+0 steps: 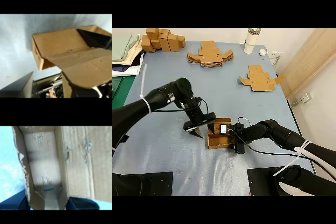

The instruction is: Fold the box.

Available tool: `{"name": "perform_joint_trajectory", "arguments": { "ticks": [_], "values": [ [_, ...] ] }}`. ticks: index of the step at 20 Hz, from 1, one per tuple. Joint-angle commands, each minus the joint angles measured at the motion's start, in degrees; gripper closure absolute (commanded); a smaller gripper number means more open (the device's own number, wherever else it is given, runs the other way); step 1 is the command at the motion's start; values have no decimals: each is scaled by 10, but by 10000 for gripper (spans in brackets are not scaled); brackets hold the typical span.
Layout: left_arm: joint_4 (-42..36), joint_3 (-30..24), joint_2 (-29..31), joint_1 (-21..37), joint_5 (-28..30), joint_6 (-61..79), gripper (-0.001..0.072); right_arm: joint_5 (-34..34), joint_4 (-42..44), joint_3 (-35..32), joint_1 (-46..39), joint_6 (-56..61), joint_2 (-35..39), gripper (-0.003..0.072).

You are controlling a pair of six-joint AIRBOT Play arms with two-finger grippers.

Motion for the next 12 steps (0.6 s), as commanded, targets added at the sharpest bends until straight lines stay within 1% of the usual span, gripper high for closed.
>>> {"name": "perform_joint_trajectory", "arguments": {
  "ticks": [1, 2, 3, 5, 8, 10, 12],
  "values": [
    [-9, 1, -5, 55, -16, 107, 444, 0, 0, 0, 0, 0, 0, 185],
    [-4, 1, -5, 75, -11, 189, 678, 0, 0, 0, 0, 0, 0, 185],
    [5, 1, -5, 94, -3, 287, 695, 0, 0, 0, 0, 0, 0, 185],
    [33, 1, -5, 127, 6, 435, 696, 0, 0, 0, 0, 0, 0, 185],
    [103, -7, 2, 138, 37, 589, 699, 0, 0, 0, 0, 0, 0, 185],
    [120, -46, 21, 132, 83, 671, 700, 0, 0, 0, 0, 0, 0, 185],
    [120, -105, 56, 117, 146, 732, 700, 0, 0, 0, 0, 0, 0, 185]
  ]
}}
